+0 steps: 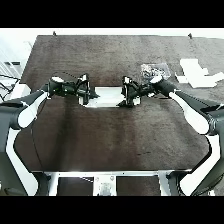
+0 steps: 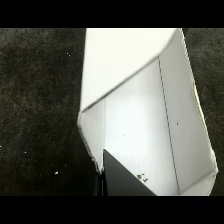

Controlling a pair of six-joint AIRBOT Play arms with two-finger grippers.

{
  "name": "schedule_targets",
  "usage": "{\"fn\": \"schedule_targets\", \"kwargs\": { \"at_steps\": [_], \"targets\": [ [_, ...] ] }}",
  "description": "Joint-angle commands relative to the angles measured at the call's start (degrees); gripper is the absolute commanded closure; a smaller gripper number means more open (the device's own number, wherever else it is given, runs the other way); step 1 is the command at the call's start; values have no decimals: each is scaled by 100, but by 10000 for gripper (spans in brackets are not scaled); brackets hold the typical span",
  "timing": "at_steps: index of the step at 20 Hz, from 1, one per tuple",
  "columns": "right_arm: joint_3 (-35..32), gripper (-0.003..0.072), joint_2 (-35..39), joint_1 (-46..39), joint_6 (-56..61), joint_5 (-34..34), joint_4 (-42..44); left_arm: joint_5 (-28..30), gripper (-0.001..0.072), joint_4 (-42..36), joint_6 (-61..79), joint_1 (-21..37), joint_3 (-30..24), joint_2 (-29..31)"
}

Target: Fold the box and place the chain.

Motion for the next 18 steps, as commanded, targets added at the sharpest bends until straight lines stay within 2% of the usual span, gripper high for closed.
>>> {"fn": "schedule_targets", "kwargs": {
  "at_steps": [1, 13, 14, 15, 18],
  "targets": [
    [157, -26, -201, 4, -122, 81, 2, -4, 690, 2, 0, 0, 7, -2],
    [177, 7, -319, 2, -164, 98, 22, -2, 690, 2, 0, -2, 7, -2],
    [177, 101, -317, 2, -184, 98, 24, -4, 690, 2, 0, 0, 7, -2],
    [177, 127, -319, 2, -284, 98, 24, -2, 690, 2, 0, -2, 7, -2],
    [177, 126, -319, 2, -313, 94, 63, -2, 690, 2, 0, 0, 7, -2]
  ]
}}
